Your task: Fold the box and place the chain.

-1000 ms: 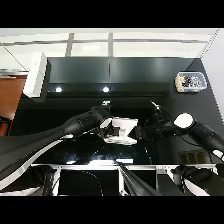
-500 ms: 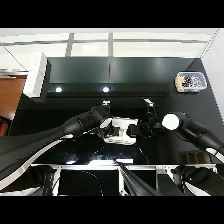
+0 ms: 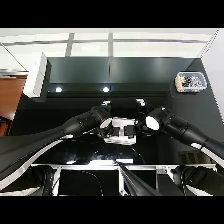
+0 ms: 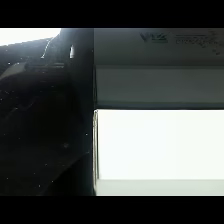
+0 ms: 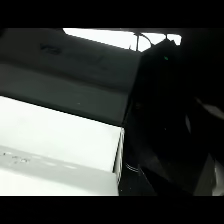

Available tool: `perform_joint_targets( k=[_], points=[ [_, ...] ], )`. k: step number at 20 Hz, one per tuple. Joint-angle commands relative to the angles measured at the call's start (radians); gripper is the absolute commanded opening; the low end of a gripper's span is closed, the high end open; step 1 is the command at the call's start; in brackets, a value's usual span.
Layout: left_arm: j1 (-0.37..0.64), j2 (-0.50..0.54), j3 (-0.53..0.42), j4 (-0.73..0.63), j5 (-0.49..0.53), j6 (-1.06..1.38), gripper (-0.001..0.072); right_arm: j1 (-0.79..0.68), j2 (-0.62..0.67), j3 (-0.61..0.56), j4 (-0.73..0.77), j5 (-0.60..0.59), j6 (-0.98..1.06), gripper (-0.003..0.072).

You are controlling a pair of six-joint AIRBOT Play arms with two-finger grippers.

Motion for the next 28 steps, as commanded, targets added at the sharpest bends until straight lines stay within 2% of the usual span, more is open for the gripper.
perform_joint_targets(
  k=[1,2,4,10,16,17,18,23,24,25,26,28],
  points=[
    [0.001,0.001,0.0,0.0,0.0,0.002,0.003,0.029,-0.032,0.025,-0.057,0.045,0.143,0.042],
    [0.001,0.001,0.0,0.0,0.0,0.002,0.003,0.029,-0.034,0.025,-0.065,0.043,0.169,0.0373],
    [0.001,0.001,0.0,0.0,0.0,0.002,0.003,0.029,-0.034,0.025,-0.071,0.043,0.228,0.0372],
    [0.001,0.001,0.0,0.0,0.0,0.002,0.003,0.029,-0.046,0.024,-0.059,0.047,0.237,0.0372],
    [0.001,0.001,0.0,0.0,0.0,0.002,0.003,0.034,-0.116,0.024,-0.024,0.031,0.236,0.0368],
    [0.001,0.001,0.0,0.0,0.0,0.002,0.003,0.034,-0.117,0.025,-0.026,0.021,0.236,0.0324],
    [0.001,0.001,0.0,0.0,0.0,0.002,0.003,0.034,-0.117,0.025,-0.025,0.016,0.236,0.024],
    [0.001,0.001,0.0,0.0,0.0,0.002,0.003,0.034,-0.117,0.025,-0.026,0.014,0.236,0.024],
    [0.001,0.001,0.0,0.0,0.0,0.002,0.003,0.034,-0.117,0.025,-0.026,0.014,0.235,0.0124],
    [0.001,0.001,0.0,0.0,0.0,0.002,0.003,0.034,-0.117,0.025,-0.026,0.013,0.235,0.008],
    [0.001,0.001,0.0,0.0,0.0,0.002,0.003,0.034,-0.117,0.025,-0.026,0.01,0.222,0.0004],
    [0.0,0.001,0.0,0.0,0.0,0.002,0.003,0.034,-0.117,0.025,-0.025,0.01,0.211,0.0005]
  ],
)
